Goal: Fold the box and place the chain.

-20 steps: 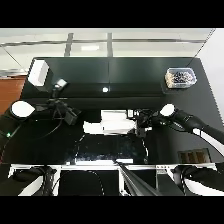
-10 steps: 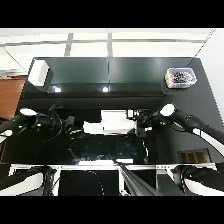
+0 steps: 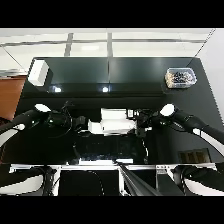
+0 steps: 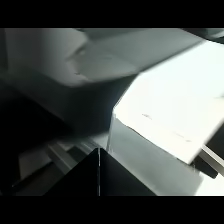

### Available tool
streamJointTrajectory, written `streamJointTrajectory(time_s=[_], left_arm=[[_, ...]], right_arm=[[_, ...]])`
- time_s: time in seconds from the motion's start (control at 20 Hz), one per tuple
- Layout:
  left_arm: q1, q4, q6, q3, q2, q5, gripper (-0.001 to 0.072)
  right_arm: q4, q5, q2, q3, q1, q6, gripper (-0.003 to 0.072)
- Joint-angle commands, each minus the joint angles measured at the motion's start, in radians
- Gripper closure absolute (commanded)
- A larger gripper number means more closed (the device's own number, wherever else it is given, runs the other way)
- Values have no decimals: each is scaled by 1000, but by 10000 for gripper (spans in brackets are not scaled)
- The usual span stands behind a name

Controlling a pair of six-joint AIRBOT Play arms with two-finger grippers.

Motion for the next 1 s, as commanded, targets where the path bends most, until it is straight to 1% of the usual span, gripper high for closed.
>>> streamJointTrajectory(time_s=[0.0, 0.05, 0.1, 0.15, 0.2, 0.4, 0.45, 0.5, 0.55, 0.6, 0.7, 0.85, 0.95], left_arm=[[-9, -25, 89, 47, -3, -88, 678], [-11, -38, 91, 56, -3, -98, 547], [-14, -51, 91, 64, -3, -105, 228], [-18, -56, 91, 72, -3, -111, 7], [-26, -56, 91, 80, -3, -118, -5], [-97, -59, 87, 99, -3, -125, 4], [-116, -60, 84, 105, -4, -125, 34], [-135, -59, 72, 112, -4, -130, 40], [-148, -58, 56, 121, -3, -137, 122], [-157, -51, 38, 131, -3, -145, 140], [-169, -12, -14, 155, -3, -145, 211], [-175, 63, -103, 193, -3, -145, 213], [-185, 82, -140, 214, -3, -143, 221]], right_arm=[[0, 0, -1, 0, 0, 0, 373], [0, 0, -1, 0, 0, 0, 373], [0, 0, -1, 0, 0, 0, 373], [0, 0, 0, 0, 0, 0, 373], [0, 0, -1, 0, 0, 0, 373], [0, 0, -1, 0, 0, 0, 373], [0, 0, -1, 0, 0, 0, 373], [0, 0, -1, 0, 0, 0, 373], [0, 0, -1, 0, 0, 0, 373], [0, 0, -1, 0, 0, 0, 373], [0, 0, -1, 0, 0, 0, 373], [0, 0, -1, 0, 0, 0, 373], [0, 0, -1, 0, 0, 0, 373]])
